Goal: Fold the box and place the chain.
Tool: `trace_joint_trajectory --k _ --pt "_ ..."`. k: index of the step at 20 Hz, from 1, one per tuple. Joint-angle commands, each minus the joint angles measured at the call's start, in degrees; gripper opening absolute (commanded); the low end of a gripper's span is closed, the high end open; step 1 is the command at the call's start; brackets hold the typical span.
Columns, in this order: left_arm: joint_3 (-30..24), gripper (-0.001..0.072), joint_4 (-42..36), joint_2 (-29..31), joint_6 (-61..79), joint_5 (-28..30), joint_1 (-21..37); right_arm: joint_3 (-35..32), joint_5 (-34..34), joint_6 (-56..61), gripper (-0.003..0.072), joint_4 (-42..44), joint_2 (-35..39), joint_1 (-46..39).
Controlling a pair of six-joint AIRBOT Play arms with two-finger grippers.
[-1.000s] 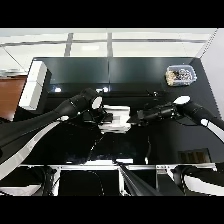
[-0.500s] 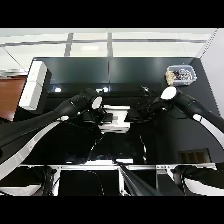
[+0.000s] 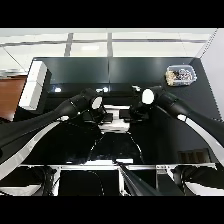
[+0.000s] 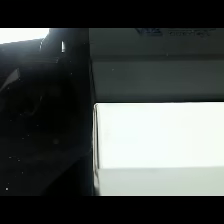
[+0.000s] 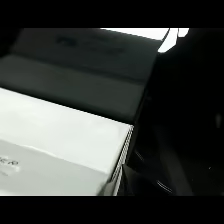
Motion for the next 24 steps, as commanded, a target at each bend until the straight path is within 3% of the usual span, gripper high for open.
trace_joint_trajectory --k 1,6,9,11,12,16,17,18,19,20,21,24 --pt "0.0 0.003 0.0 0.0 0.0 0.1 0.0 1.2 0.5 8.2 0.0262 -4.7 -1.2 3.1" --pt "0.0 0.003 0.0 0.0 0.0 0.0 0.0 6.3 7.3 14.7 0.0261 -16.1 -5.3 8.0" --pt "0.0 0.003 0.0 0.0 0.0 0.0 0.0 6.6 7.5 17.5 0.026 -17.5 -5.9 8.6" --pt "0.0 0.003 0.0 0.0 0.0 0.0 0.0 6.6 7.5 17.7 0.006 -17.2 -5.9 8.6" --pt "0.0 0.003 0.0 0.0 0.0 0.0 0.0 6.6 7.3 17.8 0.0015 -16.9 -5.9 8.6" --pt "0.0 0.003 0.0 0.0 0.0 0.0 0.0 6.6 7.3 18.2 0.0025 -16.5 -5.9 8.6" --pt "0.0 0.003 0.0 0.0 0.0 0.0 0.0 6.6 7.0 18.2 0.0074 -16.4 -5.9 8.6" --pt "0.0 0.003 0.0 0.0 0.0 0.0 0.0 6.6 6.8 18.2 0.0179 -16.4 -5.9 8.6" --pt "0.0 0.003 0.0 0.0 0.0 0.0 0.0 6.6 6.4 18.2 0.0192 -16.3 -5.9 8.6" --pt "0.0 0.003 0.0 0.0 0.0 0.0 0.0 6.6 6.2 18.1 0.0133 -16.2 -5.9 8.6" --pt "0.0 0.003 0.0 0.0 0.0 0.0 0.0 6.6 6.3 18.1 0.0023 -16.2 -5.9 8.6" --pt "0.0 0.003 0.0 0.0 0.0 0.0 0.0 6.6 6.3 18.0 0.0024 -16.1 -5.9 8.6"
